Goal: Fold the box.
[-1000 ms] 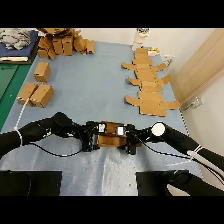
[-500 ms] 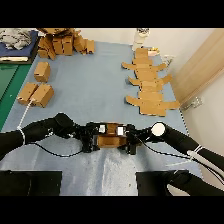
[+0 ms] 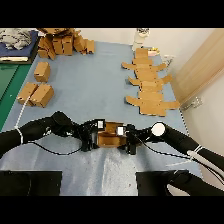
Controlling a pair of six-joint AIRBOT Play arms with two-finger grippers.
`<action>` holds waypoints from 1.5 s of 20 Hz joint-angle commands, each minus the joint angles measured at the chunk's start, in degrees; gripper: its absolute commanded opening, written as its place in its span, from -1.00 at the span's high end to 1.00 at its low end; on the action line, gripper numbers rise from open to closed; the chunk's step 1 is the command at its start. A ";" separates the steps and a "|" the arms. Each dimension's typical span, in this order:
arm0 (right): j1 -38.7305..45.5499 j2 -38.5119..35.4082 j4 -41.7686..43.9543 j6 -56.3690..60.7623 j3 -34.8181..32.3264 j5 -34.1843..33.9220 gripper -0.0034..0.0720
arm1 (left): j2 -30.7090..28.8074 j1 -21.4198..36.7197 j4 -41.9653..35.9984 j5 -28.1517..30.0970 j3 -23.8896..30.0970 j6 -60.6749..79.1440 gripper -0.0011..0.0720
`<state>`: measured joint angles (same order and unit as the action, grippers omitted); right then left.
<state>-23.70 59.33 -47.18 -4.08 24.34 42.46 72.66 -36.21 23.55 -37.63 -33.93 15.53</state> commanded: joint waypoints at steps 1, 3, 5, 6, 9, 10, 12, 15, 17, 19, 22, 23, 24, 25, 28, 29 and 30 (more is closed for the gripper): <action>0.02 0.00 -0.04 0.00 0.00 -0.04 -0.45 | 0.09 0.09 0.02 -0.94 -0.04 0.42 -0.92; 0.02 0.00 -0.04 0.00 0.00 -0.09 -0.45 | 0.09 -0.42 0.02 -1.09 -0.04 1.64 -0.92; 0.02 0.00 -0.02 0.00 0.00 -0.09 -0.45 | 0.15 -0.96 0.07 -0.68 -0.04 1.64 -0.92; 0.02 0.00 -0.02 0.00 0.00 -0.11 -0.45 | 0.22 -0.96 0.04 -0.66 -0.04 1.64 -0.92; 0.02 0.00 -0.04 -0.02 0.00 -0.09 -0.45 | 0.22 -0.96 0.04 -0.24 -0.04 1.64 -0.91; 0.02 0.00 -0.04 0.00 0.00 -0.09 -0.45 | 0.22 -0.96 0.04 -0.20 -0.04 1.62 -0.89; 0.02 0.00 -0.07 0.00 0.00 -0.11 -0.45 | 0.22 -0.96 0.07 -0.24 -0.04 1.64 -0.46; 0.02 0.00 -0.07 0.00 0.00 -0.09 -0.45 | 0.22 -0.96 0.04 -0.20 -0.04 1.62 -0.46; 0.02 0.00 -0.04 -0.02 0.00 -0.07 -0.45 | 0.22 -0.96 0.04 0.33 -0.04 1.60 -0.46; 0.02 0.00 -0.04 0.00 0.00 -0.07 -0.45 | 0.20 -0.96 0.00 0.59 -0.04 1.57 -0.46; 0.02 0.00 -0.04 0.00 0.00 -0.07 -0.45 | 0.20 -0.92 0.02 0.61 -0.04 1.57 -0.46; 0.02 0.00 -0.02 -0.02 0.00 -0.02 -0.45 | 0.20 -0.92 0.02 0.61 -0.04 1.57 -0.46; 0.02 0.00 0.00 0.00 0.00 -0.04 -0.45 | 0.20 -0.92 0.02 0.61 -0.04 1.60 -0.46; 0.02 0.00 0.00 0.00 0.00 -0.02 -0.45 | 0.20 -0.92 0.02 0.59 -0.04 1.57 -0.46; 0.04 0.00 0.00 -0.02 0.00 -0.04 -0.45 | 0.20 -0.92 0.02 0.61 -0.04 1.57 -0.46; 0.04 0.00 0.00 -0.02 0.00 0.04 -0.45 | 0.20 -0.92 0.02 0.61 -0.04 1.57 -0.46; 0.04 0.00 0.02 -0.02 0.00 0.04 -0.45 | 0.20 -0.92 0.02 0.59 -0.04 1.57 -0.46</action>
